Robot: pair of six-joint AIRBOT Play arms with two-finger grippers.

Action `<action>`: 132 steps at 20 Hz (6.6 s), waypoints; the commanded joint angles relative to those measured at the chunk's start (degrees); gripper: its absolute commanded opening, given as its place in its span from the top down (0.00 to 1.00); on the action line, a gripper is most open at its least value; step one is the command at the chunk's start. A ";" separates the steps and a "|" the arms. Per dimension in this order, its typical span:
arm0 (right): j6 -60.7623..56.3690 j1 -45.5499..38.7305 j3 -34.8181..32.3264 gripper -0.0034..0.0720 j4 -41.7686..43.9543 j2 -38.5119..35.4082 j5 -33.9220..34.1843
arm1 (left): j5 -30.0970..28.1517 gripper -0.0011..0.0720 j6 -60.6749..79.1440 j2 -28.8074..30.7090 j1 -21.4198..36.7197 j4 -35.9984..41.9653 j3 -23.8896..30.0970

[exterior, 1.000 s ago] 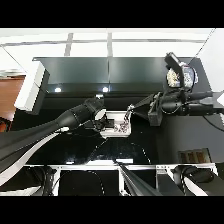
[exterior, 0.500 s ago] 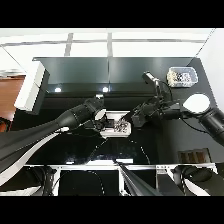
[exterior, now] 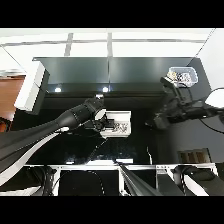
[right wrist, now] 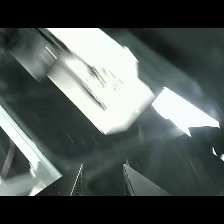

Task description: Fold the box and place the chain.

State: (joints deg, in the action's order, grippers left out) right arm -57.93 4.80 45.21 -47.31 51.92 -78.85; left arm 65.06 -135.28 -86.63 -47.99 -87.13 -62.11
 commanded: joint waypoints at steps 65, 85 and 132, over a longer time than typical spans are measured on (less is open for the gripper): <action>0.33 -4.79 0.07 0.55 -1.14 -2.78 2.21 | -17.46 0.01 151.67 10.67 25.49 57.44 27.43; 5.81 8.96 -0.11 0.05 16.90 14.47 34.64 | -19.80 0.31 152.04 10.62 21.79 57.18 27.28; 35.04 23.52 4.94 0.46 -3.34 18.64 17.81 | -19.34 0.31 152.02 10.62 21.62 57.20 27.28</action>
State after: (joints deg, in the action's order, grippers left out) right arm -22.31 28.12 50.17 -50.15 70.57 -61.47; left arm 45.80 16.78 -75.99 -26.33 -29.93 -34.81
